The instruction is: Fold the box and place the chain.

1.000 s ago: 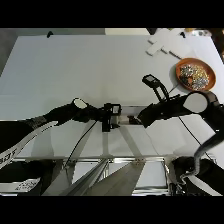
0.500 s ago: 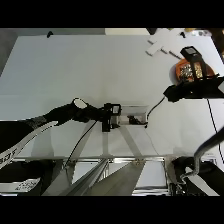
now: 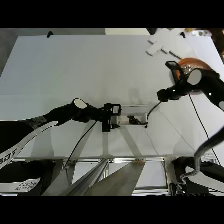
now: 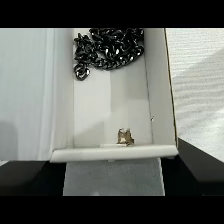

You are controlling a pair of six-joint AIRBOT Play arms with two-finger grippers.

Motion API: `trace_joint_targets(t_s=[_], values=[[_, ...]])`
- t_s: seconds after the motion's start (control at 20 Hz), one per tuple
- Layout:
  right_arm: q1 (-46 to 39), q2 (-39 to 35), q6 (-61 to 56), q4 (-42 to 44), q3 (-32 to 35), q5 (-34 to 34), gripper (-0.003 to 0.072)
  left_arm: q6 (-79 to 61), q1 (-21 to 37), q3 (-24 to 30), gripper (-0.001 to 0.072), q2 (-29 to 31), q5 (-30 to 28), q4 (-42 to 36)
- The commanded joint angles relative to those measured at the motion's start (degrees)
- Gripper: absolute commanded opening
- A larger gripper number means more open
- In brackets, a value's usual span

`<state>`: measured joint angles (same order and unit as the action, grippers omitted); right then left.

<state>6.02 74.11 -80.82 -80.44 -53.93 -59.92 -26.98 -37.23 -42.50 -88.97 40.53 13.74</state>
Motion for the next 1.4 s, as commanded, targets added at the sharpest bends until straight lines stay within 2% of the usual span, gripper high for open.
trace_joint_targets(t_s=[0.0, 0.1, 0.2, 0.7, 1.1, 1.35], values=[[2.3, 4.6, -2.0, -0.1, 0.0, 0.4, 0.0290, 0.0, 0.0, 0.0, 0.0011, 0.0, 0.0, 0.0], [3.3, 5.6, -3.9, -0.2, 0.0, 0.4, 0.0271, 0.0, 0.0, 0.0, 0.0011, 0.0, 0.0, 0.0], [3.9, 5.7, -4.9, -0.2, 0.0, 0.4, 0.0191, 0.0, 0.0, 0.0, 0.0011, 0.0, 0.0, 0.0], [3.9, 5.8, -11.9, -2.3, 0.0, -0.3, 0.0211, 0.0, 0.0, 0.0, 0.0011, 0.0, 0.0, 0.0], [3.9, 8.9, -15.0, -2.5, 0.0, -0.3, 0.0223, 0.0, 0.0, 0.0, 0.0011, 0.0, 0.0, 0.0], [3.9, 10.8, -14.9, -3.3, 0.0, -0.5, 0.0165, 0.0, 0.0, 0.0, 0.0011, 0.0, 0.0, 0.0]])
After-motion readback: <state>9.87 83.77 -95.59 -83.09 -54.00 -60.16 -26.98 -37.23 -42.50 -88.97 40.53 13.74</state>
